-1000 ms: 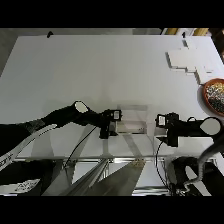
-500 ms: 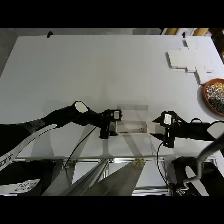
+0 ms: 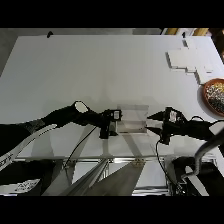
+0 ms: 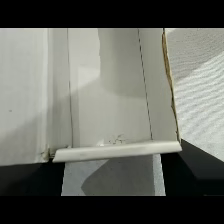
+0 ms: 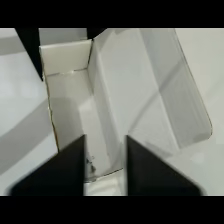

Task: Fold the box and place the chain.

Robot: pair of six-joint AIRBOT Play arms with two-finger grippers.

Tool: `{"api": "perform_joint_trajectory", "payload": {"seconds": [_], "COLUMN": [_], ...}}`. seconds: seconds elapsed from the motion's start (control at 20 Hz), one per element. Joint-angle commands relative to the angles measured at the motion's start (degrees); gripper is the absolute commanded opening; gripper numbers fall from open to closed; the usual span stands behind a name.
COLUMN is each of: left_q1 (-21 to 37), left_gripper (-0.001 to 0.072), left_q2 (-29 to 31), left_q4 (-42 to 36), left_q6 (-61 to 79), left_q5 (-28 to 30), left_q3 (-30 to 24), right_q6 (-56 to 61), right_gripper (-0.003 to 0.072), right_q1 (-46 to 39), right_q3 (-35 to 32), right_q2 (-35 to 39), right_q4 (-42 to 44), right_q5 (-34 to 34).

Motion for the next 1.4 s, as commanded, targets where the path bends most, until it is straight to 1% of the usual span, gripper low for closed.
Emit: {"api": "perform_joint_trajectory", "payload": {"seconds": [0.0,0.15,0.25,0.5,0.65,0.85,1.1,1.35], "left_q1": [0.0,0.0,0.0,0.0,0.0,0.0,0.0,0.0], "left_gripper": [0.0289,0.0289,0.0289,0.0289,0.0289,0.0289,0.0289,0.0289], "left_q2": [0.0,0.0,0.0,0.0,0.0,0.0,0.0,0.0], "left_q4": [0.0,0.0,0.0,0.0,0.0,0.0,0.0,0.0], "left_q6": [0.0,0.0,0.0,0.0,0.0,0.0,0.0,0.0], "left_q5": [0.0,0.0,0.0,0.0,0.0,0.0,0.0,0.0], "left_q3": [0.0,0.0,0.0,0.0,0.0,0.0,0.0,0.0], "right_q6": [-1.9,-7.5,-10.1,-10.5,-10.5,-10.5,-8.0,-5.0], "right_gripper": [0.0018,0.0021,0.0022,0.0022,0.0022,0.0022,0.0022,0.0022], "right_q1": [0.1,0.1,0.1,0.1,0.1,0.1,0.1,0.1], "right_q3": [0.0,0.0,0.0,0.0,0.0,0.0,0.0,0.0], "right_q2": [-1.8,-5.2,-8.4,-18.4,-22.7,-26.3,-29.0,-29.0], "right_q4": [3.9,11.6,14.7,15.6,15.7,15.7,15.6,15.0], "right_q5": [-1.9,-2.9,-4.8,-13.3,-17.6,-21.6,-23.3,-23.2]}}
